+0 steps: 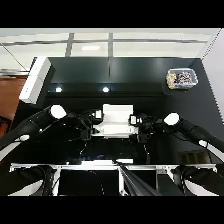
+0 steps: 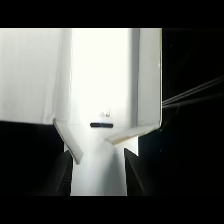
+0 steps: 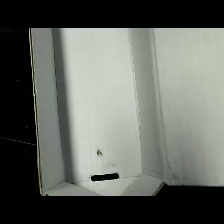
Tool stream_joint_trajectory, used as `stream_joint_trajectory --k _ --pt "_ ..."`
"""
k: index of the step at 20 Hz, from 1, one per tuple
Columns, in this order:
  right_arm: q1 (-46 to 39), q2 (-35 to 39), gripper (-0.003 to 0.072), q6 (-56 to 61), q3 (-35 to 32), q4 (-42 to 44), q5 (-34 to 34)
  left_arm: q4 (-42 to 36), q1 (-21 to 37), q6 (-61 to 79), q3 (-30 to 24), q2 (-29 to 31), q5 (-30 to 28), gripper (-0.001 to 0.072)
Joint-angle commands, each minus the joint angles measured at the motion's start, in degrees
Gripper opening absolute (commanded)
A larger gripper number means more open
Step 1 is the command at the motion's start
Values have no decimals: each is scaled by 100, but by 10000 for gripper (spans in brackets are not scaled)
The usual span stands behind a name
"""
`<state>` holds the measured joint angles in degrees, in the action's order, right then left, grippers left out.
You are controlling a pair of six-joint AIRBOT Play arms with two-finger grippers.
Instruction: Fold the box and place the chain.
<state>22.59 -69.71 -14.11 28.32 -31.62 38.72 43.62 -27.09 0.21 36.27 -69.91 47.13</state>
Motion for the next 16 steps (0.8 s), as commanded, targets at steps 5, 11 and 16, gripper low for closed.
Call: stream_joint_trajectory --k 5,11,16 --pt "4 -2 423 0 0 2 2 -1143 -74 326 -9 -188 -42 145" --pt "4 -2 423 0 0 2 2 -1707 -76 387 -7 -592 -13 128" --pt "4 -2 423 2 0 2 0 -1731 -76 455 -7 -634 -26 43"
